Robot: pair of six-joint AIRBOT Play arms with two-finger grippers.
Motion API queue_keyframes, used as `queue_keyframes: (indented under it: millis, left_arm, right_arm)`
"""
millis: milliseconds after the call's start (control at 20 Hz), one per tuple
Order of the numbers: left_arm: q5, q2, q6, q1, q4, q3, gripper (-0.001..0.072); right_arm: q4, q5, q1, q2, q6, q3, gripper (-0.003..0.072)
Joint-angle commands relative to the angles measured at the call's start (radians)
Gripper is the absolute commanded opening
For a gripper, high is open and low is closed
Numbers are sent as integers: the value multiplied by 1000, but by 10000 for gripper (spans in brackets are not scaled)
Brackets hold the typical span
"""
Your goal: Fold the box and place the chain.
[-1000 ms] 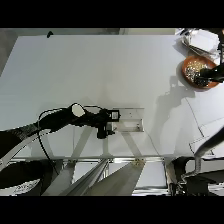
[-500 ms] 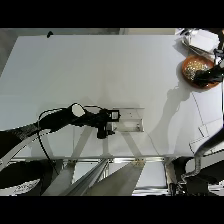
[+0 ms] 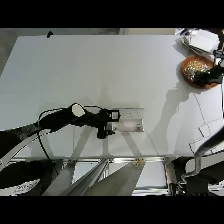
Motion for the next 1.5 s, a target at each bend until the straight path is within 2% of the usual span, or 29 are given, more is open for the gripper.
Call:
queue_keyframes:
  millis: [0, 200, 450, 700, 1100, 1450]
  left_arm:
    - [0, 0, 0, -1, 0, 0, 312]
    - [0, 0, 0, -1, 0, 0, 312]
    - [0, 0, 0, -1, 0, 0, 312]
    - [0, 0, 0, -1, 0, 0, 312]
    - [0, 0, 0, -1, 0, 0, 312]
    - [0, 0, 0, -1, 0, 0, 312]
  right_arm:
    - [11, 62, 1, 101, -29, 1, 10]
    - [82, 178, 0, 309, -158, 1, 10]
    - [275, 355, 0, 569, -262, 1, 10]
    - [439, 512, 20, 756, -294, 1, 11]
    - [438, 651, 248, 937, -245, 1, 11]
    - [441, 733, 487, 975, -137, 0, 11]
